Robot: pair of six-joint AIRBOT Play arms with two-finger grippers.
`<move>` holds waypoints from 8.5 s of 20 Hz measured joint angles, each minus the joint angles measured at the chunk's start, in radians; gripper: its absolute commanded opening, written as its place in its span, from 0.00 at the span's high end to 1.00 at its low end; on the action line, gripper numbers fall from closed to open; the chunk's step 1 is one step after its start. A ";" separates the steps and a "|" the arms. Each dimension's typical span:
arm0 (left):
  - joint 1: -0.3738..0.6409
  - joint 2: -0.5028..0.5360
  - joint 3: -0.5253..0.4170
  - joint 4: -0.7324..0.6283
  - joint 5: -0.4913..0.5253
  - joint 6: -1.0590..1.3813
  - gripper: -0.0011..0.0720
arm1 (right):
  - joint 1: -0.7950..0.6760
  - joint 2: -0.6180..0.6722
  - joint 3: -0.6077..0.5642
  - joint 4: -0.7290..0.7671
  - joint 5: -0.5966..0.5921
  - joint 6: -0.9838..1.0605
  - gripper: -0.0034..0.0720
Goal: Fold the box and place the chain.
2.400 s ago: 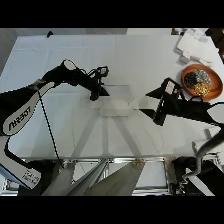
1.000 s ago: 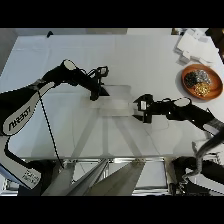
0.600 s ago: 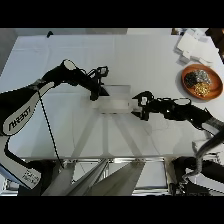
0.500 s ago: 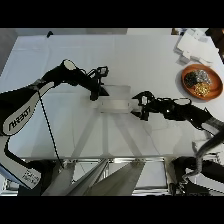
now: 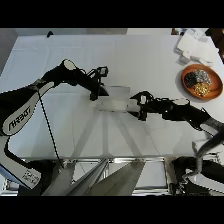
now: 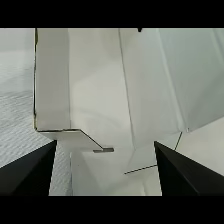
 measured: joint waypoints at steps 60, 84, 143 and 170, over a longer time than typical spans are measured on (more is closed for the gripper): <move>0.000 0.000 0.000 -0.002 0.000 0.000 0.97 | 0.012 0.008 -0.015 0.147 0.041 0.130 0.06; 0.000 0.000 0.000 -0.002 0.002 0.000 0.97 | 0.012 0.188 -0.092 -0.395 -0.013 0.555 0.06; 0.000 0.000 0.000 -0.002 0.002 -0.001 0.97 | -0.061 -0.185 0.284 -0.388 0.134 0.488 0.06; 0.000 0.000 0.000 -0.002 0.000 0.000 0.97 | -0.099 -0.426 0.507 -0.386 0.442 0.470 0.06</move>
